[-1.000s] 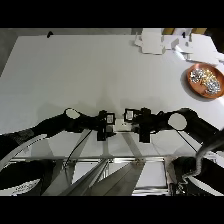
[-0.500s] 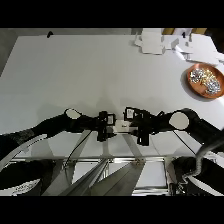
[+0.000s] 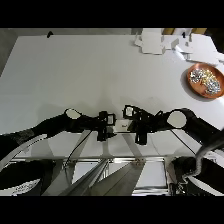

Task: Fold the box and place the chain.

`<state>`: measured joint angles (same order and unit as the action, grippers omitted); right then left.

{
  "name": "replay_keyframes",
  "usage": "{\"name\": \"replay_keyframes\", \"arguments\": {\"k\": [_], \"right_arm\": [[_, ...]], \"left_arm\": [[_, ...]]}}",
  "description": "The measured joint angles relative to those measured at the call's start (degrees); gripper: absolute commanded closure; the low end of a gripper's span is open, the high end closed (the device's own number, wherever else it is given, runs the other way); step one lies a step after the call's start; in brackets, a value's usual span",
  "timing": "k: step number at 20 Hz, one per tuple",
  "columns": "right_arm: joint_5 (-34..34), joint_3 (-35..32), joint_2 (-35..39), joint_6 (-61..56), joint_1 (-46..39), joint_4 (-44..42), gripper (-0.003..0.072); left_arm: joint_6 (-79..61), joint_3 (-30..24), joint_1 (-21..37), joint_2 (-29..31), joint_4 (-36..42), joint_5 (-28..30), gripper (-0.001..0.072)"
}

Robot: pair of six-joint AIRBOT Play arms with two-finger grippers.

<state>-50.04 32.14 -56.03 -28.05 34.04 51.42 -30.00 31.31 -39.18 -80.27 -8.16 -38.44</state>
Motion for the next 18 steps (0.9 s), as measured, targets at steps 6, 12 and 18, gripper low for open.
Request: {"name": "replay_keyframes", "arguments": {"k": [6, 12, 18], "right_arm": [[-0.3, 0.0, -2.4, -0.2, 0.0, 0.1, 0.0668], [-0.2, 0.0, -4.3, -1.6, 0.0, 0.8, 0.0668], [-0.2, 0.9, 2.2, -6.0, -3.7, 2.1, 0.0668]], "left_arm": [[0.0, 0.0, 0.0, 0.0, 0.0, 0.1, 0.0575], [0.0, 0.0, 0.0, 0.0, -0.2, 0.3, 0.0575], [0.2, 0.0, 0.0, 0.0, 0.3, -0.2, 0.0575]]}}
